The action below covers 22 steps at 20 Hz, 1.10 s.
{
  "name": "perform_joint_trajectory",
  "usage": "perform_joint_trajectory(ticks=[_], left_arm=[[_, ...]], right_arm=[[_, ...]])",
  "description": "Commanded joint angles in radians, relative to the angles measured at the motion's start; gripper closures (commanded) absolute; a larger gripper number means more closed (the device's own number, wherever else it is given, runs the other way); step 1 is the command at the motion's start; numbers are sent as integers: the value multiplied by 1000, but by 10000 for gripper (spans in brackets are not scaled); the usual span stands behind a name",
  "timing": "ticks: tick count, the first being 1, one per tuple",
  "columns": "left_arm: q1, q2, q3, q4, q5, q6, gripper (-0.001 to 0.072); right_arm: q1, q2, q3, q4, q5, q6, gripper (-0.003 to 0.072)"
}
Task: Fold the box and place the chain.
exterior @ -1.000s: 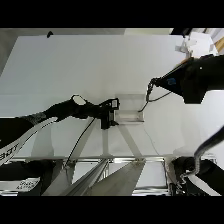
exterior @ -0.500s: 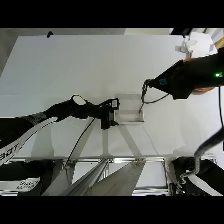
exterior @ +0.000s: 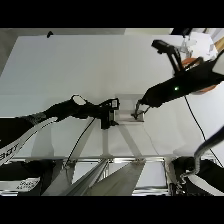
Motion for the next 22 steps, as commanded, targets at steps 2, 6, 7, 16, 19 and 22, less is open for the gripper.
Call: perform_joint_trajectory(ticks=[2,6,7,16,19,22], left_arm=[[0,1,0,0,0,0,571],[0,1,0,0,1,0,571],[0,1,0,0,0,0,571],[0,0,0,0,0,0,571],[0,1,0,0,0,0,571],[0,0,0,0,0,0,571]], right_arm=[[40,-37,-148,-37,-102,-13,672],[130,-49,-268,-154,-308,-6,672],[139,-50,-291,-159,-343,-2,672],[145,-90,-393,-116,-515,44,671],[145,-126,-393,-111,-514,44,669],[145,-138,-393,-111,-509,44,557]])
